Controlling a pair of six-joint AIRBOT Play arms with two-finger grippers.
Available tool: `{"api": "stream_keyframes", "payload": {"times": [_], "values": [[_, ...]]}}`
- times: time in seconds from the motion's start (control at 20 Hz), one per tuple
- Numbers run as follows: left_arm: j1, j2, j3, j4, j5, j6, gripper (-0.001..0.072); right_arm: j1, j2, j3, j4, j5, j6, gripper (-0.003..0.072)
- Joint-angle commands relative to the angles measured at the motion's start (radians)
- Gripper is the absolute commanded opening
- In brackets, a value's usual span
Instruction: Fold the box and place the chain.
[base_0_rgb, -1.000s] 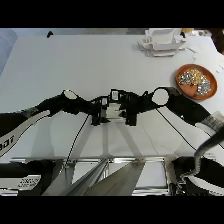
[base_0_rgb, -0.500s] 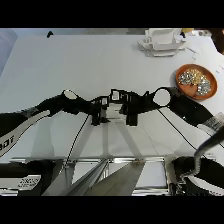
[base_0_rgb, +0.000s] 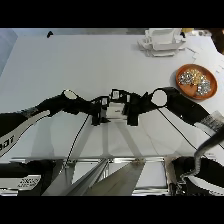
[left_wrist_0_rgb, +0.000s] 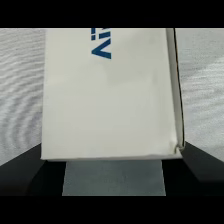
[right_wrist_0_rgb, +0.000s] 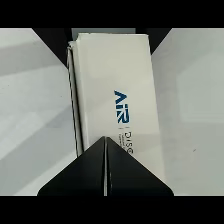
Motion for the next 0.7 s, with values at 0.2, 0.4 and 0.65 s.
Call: {"api": "stream_keyframes", "payload": {"times": [0.2,0.4,0.65], "values": [[0.0,0.0,0.0,0.0,0.0,0.0,0.0071,0.0,-0.007,-0.013,-0.003,0.029,0.005,0.0014],[0.0,0.0,0.0,0.0,0.0,0.0,0.0071,0.0,-0.015,-0.053,-0.002,0.009,0.005,0.0014],[0.0,0.0,0.0,0.0,0.0,0.0,0.0071,0.0,-0.034,-0.056,-0.002,0.007,0.005,0.0014]]}}
